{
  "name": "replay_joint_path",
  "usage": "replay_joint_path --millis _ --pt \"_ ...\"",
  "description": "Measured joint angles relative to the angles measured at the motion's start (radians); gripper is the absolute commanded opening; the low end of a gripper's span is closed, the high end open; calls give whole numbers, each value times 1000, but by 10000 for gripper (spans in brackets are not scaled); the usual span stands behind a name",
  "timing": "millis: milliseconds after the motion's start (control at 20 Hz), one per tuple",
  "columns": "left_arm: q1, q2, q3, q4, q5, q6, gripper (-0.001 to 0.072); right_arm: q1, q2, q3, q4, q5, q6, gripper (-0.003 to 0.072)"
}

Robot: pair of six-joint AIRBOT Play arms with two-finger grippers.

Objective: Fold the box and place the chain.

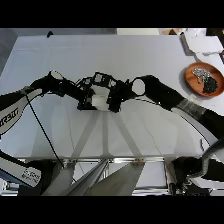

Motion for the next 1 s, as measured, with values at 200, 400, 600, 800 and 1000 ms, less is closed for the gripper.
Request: replay_joint_path --millis 200,400,600,800,1000 --pt "0 0 0 0 0 0 274 21 24 -19 -58 -66 41 214" --pt "0 0 0 0 0 0 274 28 31 -47 -76 -106 55 214" --pt "0 0 0 -2 0 -2 274 29 32 -87 -87 -162 60 214" --pt "0 0 0 -2 0 -2 274 29 32 -121 -92 -232 86 215" --pt "0 0 0 0 0 0 274 31 32 -133 -95 -254 100 217"
